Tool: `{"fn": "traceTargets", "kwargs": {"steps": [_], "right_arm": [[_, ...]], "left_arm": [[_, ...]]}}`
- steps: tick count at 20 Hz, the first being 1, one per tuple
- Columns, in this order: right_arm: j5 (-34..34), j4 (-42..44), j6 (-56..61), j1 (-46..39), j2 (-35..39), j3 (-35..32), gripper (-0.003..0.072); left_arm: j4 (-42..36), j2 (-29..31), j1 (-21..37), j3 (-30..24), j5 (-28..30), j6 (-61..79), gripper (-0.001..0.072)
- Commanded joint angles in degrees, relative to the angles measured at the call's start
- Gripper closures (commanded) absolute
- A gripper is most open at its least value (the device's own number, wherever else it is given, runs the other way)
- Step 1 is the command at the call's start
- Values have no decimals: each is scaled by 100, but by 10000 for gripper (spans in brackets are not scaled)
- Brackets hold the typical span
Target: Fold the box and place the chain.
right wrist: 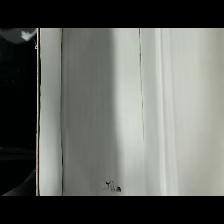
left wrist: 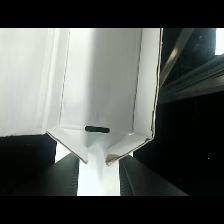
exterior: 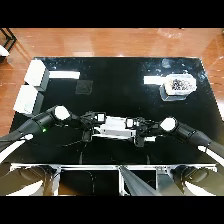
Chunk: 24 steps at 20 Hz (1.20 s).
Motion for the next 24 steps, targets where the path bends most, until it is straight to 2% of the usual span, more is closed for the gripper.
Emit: {"fn": "traceTargets", "kwargs": {"steps": [1, 2, 3, 6, 13, 18, 19, 21, 22, 24], "right_arm": [[0, 0, 0, 7, -4, 0, 392], [0, 0, 0, 7, -4, 0, 391], [0, 0, 0, 7, -4, 0, 391], [0, 0, 0, 7, -4, 0, 391], [-2, 0, 0, 7, -4, 0, 392], [0, 0, 0, 7, -4, 0, 391], [-2, 0, 0, 7, -4, 0, 391], [-2, 0, 0, 7, -4, 0, 391], [-2, 0, 0, 7, -4, 0, 391], [0, 0, 0, 7, -4, 0, 391]], "left_arm": [[-151, -4, -9, 4, 28, 0, 397], [-267, -4, -13, 4, 44, 2, 455], [-367, -4, -15, 4, 83, 2, 466], [-592, -7, -74, 4, 186, 2, 466], [-595, -87, -507, 4, 461, 0, 466], [-595, -142, -525, 4, 463, -48, 464], [-597, -142, -525, 4, 459, -48, 438], [-595, -142, -525, 4, 457, -48, 280], [-592, -142, -525, 4, 457, -46, 247], [-586, -142, -525, 4, 459, -46, 261]]}}
